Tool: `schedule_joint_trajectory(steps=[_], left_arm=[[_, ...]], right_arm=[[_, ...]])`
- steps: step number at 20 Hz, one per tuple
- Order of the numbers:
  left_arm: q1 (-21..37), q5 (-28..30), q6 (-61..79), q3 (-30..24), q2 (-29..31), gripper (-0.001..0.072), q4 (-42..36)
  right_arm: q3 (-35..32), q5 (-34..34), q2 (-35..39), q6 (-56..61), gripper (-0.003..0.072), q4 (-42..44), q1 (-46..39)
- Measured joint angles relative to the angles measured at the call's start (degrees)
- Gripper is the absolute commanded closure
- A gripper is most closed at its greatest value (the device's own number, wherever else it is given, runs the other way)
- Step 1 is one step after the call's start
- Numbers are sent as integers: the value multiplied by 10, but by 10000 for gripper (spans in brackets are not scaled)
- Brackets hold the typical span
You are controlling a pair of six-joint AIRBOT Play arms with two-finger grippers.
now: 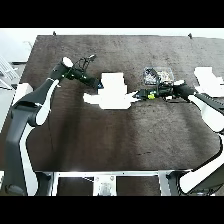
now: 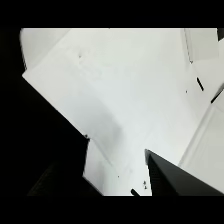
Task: Fold the box and place the chain.
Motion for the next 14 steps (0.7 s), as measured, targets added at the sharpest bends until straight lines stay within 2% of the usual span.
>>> schedule_joint_trajectory(steps=[2,4,9,11,13,14], left_arm=[[-3,3,4,0,-8,124,-3],[-6,5,8,0,-11,181,-16],[-6,9,17,0,-22,184,-42],[-6,7,21,0,-25,238,-49],[-6,6,23,0,-27,245,-55],[-6,4,24,0,-28,328,-56]], right_arm=[[0,0,0,-1,681,0,0],[0,0,0,-1,681,0,0],[0,0,0,-2,681,0,0],[0,0,0,-2,681,0,0],[0,0,0,-2,681,0,0],[0,0,0,-2,681,0,0]])
